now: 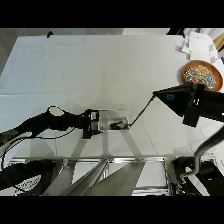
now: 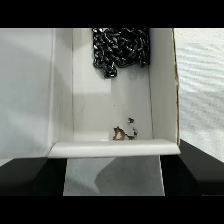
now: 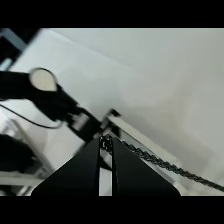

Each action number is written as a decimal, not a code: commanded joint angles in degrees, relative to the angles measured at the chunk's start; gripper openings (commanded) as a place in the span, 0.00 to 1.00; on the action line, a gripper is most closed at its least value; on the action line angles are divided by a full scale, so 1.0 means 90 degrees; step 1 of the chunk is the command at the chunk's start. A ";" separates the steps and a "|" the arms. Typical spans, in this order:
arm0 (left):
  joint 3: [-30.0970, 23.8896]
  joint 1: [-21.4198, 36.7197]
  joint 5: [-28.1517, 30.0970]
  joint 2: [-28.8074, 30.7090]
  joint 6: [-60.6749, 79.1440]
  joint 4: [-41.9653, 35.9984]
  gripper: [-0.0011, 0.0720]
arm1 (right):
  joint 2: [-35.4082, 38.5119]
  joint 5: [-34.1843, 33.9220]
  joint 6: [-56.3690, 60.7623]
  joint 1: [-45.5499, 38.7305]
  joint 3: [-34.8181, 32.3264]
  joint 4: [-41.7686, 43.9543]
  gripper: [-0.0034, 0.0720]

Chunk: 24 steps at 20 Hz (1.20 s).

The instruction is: Fold the box and place the chain.

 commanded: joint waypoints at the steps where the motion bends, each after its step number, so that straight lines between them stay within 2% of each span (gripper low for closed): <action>1: 0.0002 0.0005 0.0000 0.0002 0.0000 0.0000 0.36 | -0.0114 0.0177 -0.0187 0.0000 0.0372 0.1076 0.06; 9: 0.0002 0.0005 0.0000 0.0000 0.0000 0.0000 0.36 | -0.0843 0.0289 -0.0930 0.0000 0.0780 0.2545 0.06; 11: 0.0002 0.0005 0.0002 0.0002 0.0000 0.0000 0.36 | -0.0979 0.0284 -0.1122 0.0051 0.0882 0.2737 0.06; 15: 0.0002 0.0005 0.0002 0.0000 0.0000 0.0000 0.36 | -0.1409 0.0257 -0.1494 0.0777 0.1066 0.2650 0.06; 19: 0.0002 0.0005 0.0002 0.0002 0.0002 0.0000 0.36 | -0.1899 0.0272 -0.1484 0.1452 0.1066 0.1685 0.06; 24: 0.0002 0.0005 0.0002 0.0002 0.0002 0.0000 0.36 | -0.2127 0.0755 -0.1141 0.1948 0.1052 -0.0566 0.06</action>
